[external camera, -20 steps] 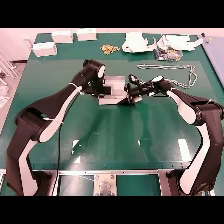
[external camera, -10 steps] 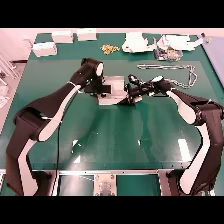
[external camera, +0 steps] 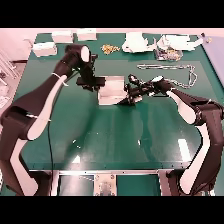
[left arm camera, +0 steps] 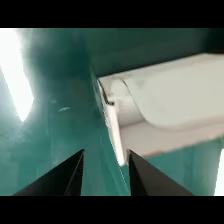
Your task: Fold the box and place the chain.
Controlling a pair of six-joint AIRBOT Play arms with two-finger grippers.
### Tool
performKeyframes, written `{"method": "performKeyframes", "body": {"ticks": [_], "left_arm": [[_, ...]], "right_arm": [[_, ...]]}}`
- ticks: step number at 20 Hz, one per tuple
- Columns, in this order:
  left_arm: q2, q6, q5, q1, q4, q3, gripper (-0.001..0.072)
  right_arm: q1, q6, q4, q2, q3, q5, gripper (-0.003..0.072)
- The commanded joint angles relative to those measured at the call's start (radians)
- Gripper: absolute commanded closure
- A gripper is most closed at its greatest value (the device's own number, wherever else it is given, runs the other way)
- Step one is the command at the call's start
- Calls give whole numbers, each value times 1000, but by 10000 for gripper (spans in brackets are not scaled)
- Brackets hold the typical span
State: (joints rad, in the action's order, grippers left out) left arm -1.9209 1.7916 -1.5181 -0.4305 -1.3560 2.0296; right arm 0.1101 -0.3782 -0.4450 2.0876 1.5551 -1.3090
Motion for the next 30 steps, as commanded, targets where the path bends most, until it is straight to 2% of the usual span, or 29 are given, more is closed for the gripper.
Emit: {"method": "performKeyframes", "body": {"ticks": [1, 3, 5, 7, 11, 12, 15, 17, 23, 30], "left_arm": [[59, -264, -34, 61, 135, 1, 381], [66, -450, -89, 86, 143, 1, 381], [66, -678, -68, 92, 115, -26, 381], [66, -780, -52, 108, 92, -72, 381], [66, -1151, -49, 204, 201, -147, 382], [66, -1276, -22, 234, 272, -178, 381], [66, -1744, 109, 341, 623, -332, 378], [65, -1912, 192, 383, 768, -429, -6], [64, -2144, 370, 386, 887, -617, -10], [-1, -2212, 421, 359, 993, -629, -11]], "right_arm": [[0, 0, 0, 0, 0, 0, 105], [0, 0, 0, 0, 0, 0, 105], [0, 0, 0, 0, 0, 0, 105], [0, 0, 0, 0, 0, 0, 105], [0, 0, 1, 0, 0, 0, 105], [0, 0, 0, 0, 0, 0, 105], [0, 0, 0, 0, 0, 0, 105], [0, 0, 0, 0, 0, 0, 105], [0, 0, 0, 0, 0, 0, 105], [0, 0, 1, 0, 0, 0, 105]]}}
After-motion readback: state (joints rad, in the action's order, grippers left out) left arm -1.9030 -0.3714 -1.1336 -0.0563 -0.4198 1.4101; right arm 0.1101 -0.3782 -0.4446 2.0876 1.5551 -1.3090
